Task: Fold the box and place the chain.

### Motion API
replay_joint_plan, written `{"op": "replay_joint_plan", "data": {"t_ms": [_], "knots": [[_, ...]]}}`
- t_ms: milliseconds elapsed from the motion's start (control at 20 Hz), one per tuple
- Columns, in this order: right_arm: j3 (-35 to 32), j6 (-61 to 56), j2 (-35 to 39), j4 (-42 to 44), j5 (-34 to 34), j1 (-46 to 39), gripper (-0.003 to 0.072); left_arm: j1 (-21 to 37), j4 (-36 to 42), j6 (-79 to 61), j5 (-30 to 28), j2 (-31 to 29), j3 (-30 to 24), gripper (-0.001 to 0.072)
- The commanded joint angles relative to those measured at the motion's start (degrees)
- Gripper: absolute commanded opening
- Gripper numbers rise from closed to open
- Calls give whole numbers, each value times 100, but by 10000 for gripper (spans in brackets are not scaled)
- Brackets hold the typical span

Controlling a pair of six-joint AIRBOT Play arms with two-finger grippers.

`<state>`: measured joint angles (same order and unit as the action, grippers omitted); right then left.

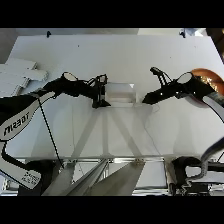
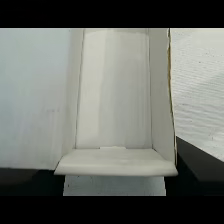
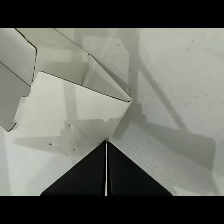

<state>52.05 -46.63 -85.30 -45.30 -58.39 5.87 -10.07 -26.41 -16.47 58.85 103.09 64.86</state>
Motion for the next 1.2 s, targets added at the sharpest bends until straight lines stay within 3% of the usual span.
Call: {"op": "replay_joint_plan", "data": {"t_ms": [0, 250, 350, 750, 850, 1150], "knots": [[-2, 57, 101, 109, -188, 7, 9, -4, 22, 0, -13, 4, -2, 281], [-2, 72, 527, 208, -251, 7, 12, -4, 20, 0, -13, 4, -2, 281], [-2, 90, 553, 337, -297, 9, 58, -2, 20, 0, -13, 4, -2, 281], [-2, 197, 592, 317, -358, 7, 78, -4, 20, 0, -13, 4, -2, 281], [-2, 195, 758, -17, -282, 7, 8, -4, 22, 0, -11, 4, -2, 281], [-4, -544, 1058, -1298, 160, -616, 9, -4, 22, 0, -13, 4, -2, 281]]}}
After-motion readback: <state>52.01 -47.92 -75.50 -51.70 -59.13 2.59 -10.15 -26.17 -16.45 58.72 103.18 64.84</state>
